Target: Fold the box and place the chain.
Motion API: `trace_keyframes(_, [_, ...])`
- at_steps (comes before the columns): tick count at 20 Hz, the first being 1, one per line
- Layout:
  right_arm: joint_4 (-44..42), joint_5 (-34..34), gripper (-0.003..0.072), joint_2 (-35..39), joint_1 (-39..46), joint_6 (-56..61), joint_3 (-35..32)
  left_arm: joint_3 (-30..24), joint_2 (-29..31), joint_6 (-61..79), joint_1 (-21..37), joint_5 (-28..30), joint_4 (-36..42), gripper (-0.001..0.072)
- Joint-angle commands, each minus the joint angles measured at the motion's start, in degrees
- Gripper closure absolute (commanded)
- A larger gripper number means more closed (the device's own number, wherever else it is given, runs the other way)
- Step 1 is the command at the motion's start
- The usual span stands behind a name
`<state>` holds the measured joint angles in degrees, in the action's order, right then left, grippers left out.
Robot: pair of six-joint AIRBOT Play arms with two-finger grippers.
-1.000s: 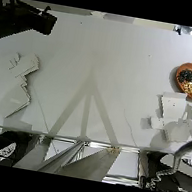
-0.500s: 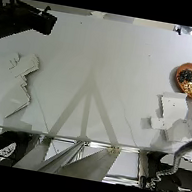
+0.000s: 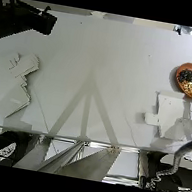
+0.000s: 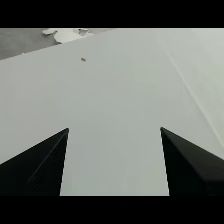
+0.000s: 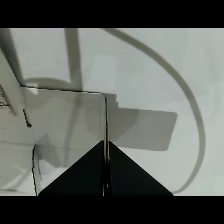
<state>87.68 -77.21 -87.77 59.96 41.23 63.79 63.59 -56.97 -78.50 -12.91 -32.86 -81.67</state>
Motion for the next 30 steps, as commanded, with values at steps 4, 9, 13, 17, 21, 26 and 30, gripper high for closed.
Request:
trace_keyframes(4, [-16.87,-7.93,0.0681,1.09,-8.15,-2.36,0.31,0.04,0.02,0.02,-0.04,0.02,-0.02,0.0073])
trace_keyframes(9, [-30.77,-8.76,0.0681,1.11,-24.13,-2.25,0.31,0.04,0.02,0.02,-0.04,0.02,-0.02,0.0073])
trace_keyframes(13, [-41.99,-4.15,0.0682,1.88,-40.57,-2.1,0.31,0.04,0.02,0.02,-0.04,0.02,-0.02,0.0073])
trace_keyframes(17, [-49.64,9.03,0.0682,3.28,-53.42,-2.62,0.31,0.04,0.02,0.02,-0.04,0.0,-0.02,0.0073])
trace_keyframes(21, [-50.97,18.21,0.0683,3.37,-58.51,-3.91,-0.15,0.04,0.02,0.02,-0.04,0.02,-0.02,0.0073])
trace_keyframes(26, [-52.17,35.98,0.0683,6.6,-55.89,-4.24,-7.56,0.04,0.02,0.02,-0.04,0.02,-0.02,0.0073])
trace_keyframes(30, [-52.15,44.94,0.0683,7.28,-53.4,-4.28,-16.26,0.04,0.02,0.02,-0.04,0.0,-0.02,0.0073])
